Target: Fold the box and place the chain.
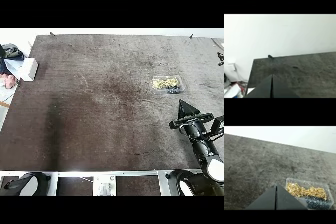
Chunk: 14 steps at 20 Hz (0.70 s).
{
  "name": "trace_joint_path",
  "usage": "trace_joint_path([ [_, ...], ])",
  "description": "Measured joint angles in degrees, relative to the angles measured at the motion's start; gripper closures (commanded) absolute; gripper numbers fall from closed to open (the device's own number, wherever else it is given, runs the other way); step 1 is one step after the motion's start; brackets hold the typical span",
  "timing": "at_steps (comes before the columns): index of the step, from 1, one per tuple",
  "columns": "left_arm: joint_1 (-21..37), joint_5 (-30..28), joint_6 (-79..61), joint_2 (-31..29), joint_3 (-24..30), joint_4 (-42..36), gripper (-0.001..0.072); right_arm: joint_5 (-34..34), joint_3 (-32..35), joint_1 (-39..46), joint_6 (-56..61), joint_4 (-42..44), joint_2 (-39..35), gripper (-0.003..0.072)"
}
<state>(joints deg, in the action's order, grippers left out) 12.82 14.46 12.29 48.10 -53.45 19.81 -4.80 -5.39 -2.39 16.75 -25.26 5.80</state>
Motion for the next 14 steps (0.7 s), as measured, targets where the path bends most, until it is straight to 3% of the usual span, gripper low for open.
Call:
trace_joint_path([
  [5,-9.3,-9.1,-2.4,-16.7,19.0,-4.0,0.0703,0.0,0.0,0.0,0.0,0.0,0.0,0.0703],
  [8,-13.2,-15.1,-2.6,-25.0,27.2,-4.9,0.0702,0.0,0.0,0.0,0.0,0.0,0.0,0.0703],
  [14,-15.5,-17.9,-2.3,-31.2,33.0,-5.3,0.0698,0.0,0.0,0.0,0.0,0.0,0.0,0.0704],
])
